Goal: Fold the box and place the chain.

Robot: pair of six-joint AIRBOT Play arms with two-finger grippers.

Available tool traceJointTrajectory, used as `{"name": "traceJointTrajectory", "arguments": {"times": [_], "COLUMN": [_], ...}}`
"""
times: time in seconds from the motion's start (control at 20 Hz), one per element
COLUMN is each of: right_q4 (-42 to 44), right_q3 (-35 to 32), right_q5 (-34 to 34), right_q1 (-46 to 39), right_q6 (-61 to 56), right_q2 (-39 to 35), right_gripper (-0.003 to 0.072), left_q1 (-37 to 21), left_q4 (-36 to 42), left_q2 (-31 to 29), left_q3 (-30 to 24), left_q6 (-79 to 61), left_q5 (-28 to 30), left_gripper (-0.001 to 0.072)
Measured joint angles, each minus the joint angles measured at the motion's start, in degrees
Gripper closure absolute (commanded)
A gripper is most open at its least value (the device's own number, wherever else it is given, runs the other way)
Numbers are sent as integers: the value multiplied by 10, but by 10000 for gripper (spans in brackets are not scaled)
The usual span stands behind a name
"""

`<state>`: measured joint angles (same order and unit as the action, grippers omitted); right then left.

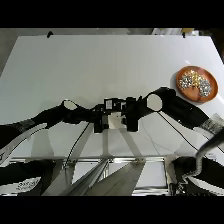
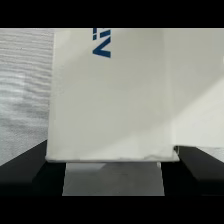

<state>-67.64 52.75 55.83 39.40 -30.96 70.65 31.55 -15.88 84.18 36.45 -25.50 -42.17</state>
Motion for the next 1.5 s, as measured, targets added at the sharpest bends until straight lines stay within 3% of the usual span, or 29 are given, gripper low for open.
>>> {"name": "traceJointTrajectory", "arguments": {"times": [0.15, 0.2, 0.4, 0.5, 1.4, 1.45, 1.5], "right_q4": [-1, -1, -2, -5, -7, -5, -2], "right_q3": [-3, -3, -4, -4, -30, -34, -36], "right_q5": [-14, -19, -31, -34, -47, -47, -47], "right_q1": [0, 0, 0, 0, 0, 0, 0], "right_q6": [0, 0, 0, 0, 0, 0, 0], "right_q2": [0, 0, 0, 0, -11, -11, -11], "right_gripper": [479, 528, 539, 598, 571, 560, 481], "left_q1": [0, 0, 0, 0, 0, 0, 0], "left_q4": [0, 0, 1, 1, 0, 0, 0], "left_q2": [0, 0, 0, 0, 0, 0, 0], "left_q3": [0, 0, 0, 0, 0, 0, 0], "left_q6": [1, 1, 1, 1, 0, 0, -1], "left_q5": [2, 2, 3, 3, -1, -2, -3], "left_gripper": [560, 560, 560, 560, 560, 560, 560]}}
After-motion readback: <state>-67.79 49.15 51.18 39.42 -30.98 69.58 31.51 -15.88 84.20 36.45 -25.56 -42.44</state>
